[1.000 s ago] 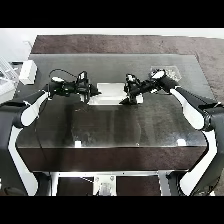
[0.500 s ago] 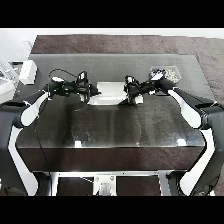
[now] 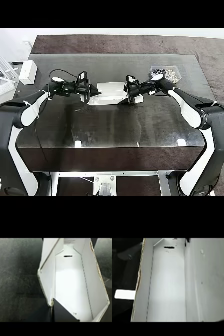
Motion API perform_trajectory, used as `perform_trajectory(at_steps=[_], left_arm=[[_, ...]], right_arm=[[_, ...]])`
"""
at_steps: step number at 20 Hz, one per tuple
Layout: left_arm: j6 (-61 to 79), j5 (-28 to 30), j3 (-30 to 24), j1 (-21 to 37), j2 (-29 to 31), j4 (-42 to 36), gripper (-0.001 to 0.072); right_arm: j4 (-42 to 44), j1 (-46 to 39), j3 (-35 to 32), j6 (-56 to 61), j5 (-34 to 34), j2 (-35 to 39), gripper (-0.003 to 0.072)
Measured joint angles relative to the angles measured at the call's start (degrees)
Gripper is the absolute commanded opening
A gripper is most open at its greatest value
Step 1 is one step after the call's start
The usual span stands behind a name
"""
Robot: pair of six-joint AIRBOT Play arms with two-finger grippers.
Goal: Fold the box and place the chain.
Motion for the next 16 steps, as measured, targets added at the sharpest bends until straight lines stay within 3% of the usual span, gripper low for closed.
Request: perform_trajectory(at_steps=[16], left_arm=[[0.0,-0.02,0.0,0.0,0.0,0.02,0.0022]], right_arm=[[1.97,-1.14,-0.02,-0.94,2.21,-1.2,0.0693]])
